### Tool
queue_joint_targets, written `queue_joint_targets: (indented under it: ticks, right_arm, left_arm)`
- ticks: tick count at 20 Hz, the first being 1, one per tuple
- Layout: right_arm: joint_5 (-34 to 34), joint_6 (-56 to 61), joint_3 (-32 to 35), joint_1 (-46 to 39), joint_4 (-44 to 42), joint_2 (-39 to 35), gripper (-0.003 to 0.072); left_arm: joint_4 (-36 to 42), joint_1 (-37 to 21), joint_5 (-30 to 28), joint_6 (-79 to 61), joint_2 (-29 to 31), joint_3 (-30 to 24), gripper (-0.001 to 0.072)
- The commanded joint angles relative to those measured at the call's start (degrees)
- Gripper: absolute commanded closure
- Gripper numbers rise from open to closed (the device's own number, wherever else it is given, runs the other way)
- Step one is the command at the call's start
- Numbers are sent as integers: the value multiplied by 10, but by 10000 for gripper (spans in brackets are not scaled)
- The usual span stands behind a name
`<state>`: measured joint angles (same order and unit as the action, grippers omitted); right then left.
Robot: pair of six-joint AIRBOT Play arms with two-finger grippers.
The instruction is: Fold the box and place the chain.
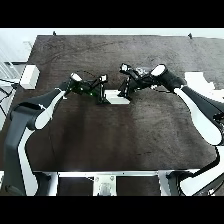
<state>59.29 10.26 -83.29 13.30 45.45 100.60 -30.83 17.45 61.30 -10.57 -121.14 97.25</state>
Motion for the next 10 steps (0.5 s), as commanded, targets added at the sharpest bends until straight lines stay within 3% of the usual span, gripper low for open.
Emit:
queue_joint_targets:
  ticks: [1,7,10]
  right_arm:
    - [22,0,11,6,-4,0,332]
    - [23,-10,26,5,-6,0,308]
    - [23,-39,26,1,-50,0,310]
  left_arm:
    - [0,0,-2,2,0,0,238]
    - [0,0,-3,2,0,0,237]
    - [0,0,-3,2,0,0,237]
